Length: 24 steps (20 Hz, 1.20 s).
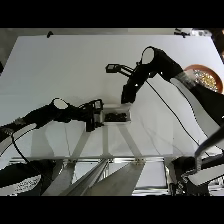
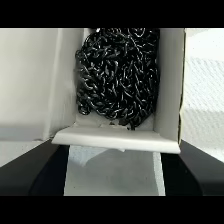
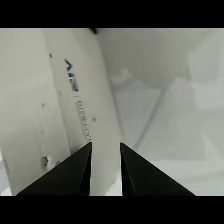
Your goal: Fold the box and place the chain.
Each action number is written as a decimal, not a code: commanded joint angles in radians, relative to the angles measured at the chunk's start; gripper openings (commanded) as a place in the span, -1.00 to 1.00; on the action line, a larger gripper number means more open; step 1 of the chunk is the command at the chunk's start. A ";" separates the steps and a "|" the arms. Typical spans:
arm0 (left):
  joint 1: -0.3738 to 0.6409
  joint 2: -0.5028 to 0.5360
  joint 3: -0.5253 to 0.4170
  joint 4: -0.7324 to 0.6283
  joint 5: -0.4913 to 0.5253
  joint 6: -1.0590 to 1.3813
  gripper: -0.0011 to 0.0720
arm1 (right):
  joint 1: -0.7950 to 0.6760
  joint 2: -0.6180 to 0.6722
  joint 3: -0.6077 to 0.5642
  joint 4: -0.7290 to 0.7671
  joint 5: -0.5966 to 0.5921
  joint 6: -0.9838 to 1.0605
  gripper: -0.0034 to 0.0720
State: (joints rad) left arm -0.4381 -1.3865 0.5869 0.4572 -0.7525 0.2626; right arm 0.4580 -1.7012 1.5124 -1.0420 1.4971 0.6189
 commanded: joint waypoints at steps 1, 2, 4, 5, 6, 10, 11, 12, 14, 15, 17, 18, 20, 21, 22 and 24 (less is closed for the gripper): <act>0.000 0.000 0.000 0.000 0.000 0.000 -0.28 | 0.043 0.030 0.004 -0.013 0.057 -0.018 -0.14; 0.000 0.000 0.000 0.000 0.000 0.000 -0.28 | 0.055 0.046 0.004 -0.015 0.056 -0.018 -0.03; 0.000 0.000 0.000 0.000 0.000 0.000 -0.28 | 0.075 0.074 0.003 -0.019 0.057 -0.018 0.00; 0.000 0.000 -0.001 0.000 0.000 0.000 -0.28 | 0.084 0.083 0.003 -0.020 0.060 -0.019 0.00; 0.000 0.000 0.000 0.000 0.000 0.000 -0.28 | 0.090 0.085 0.003 -0.021 0.064 -0.019 0.01; 0.000 0.000 0.000 0.000 0.000 0.000 -0.28 | 0.121 0.085 -0.036 -0.068 0.046 -0.018 0.21; 0.000 0.000 0.000 0.000 0.000 0.000 -0.28 | 0.127 0.085 -0.055 -0.088 0.026 -0.013 0.21; 0.000 0.000 0.000 0.000 0.000 0.000 -0.28 | 0.129 0.085 -0.072 -0.095 0.010 -0.011 0.20; 0.000 0.000 0.000 0.000 0.000 0.000 -0.28 | 0.133 0.085 -0.098 -0.113 -0.027 0.028 0.20; 0.000 0.000 0.000 0.000 0.000 0.000 -0.28 | 0.133 0.085 -0.102 -0.116 -0.032 0.035 0.19; 0.000 0.000 0.000 0.000 0.000 0.000 -0.28 | 0.133 0.097 -0.114 -0.130 -0.050 0.040 0.13; 0.000 0.000 0.000 0.000 0.000 0.000 -0.28 | 0.133 0.108 -0.121 -0.135 -0.058 0.040 0.08; 0.000 0.000 0.000 0.000 0.000 0.000 -0.28 | 0.133 0.134 -0.140 -0.138 -0.081 0.044 -0.02; 0.000 0.000 0.000 0.000 0.000 0.000 -0.28 | 0.133 0.153 -0.158 -0.139 -0.105 0.061 -0.02; 0.000 0.000 0.000 0.000 0.000 0.000 -0.28 | 0.133 0.170 -0.179 -0.138 -0.119 0.065 -0.02; 0.000 0.000 0.000 0.000 0.000 0.000 -0.28 | 0.134 0.204 -0.229 -0.135 -0.143 0.078 -0.02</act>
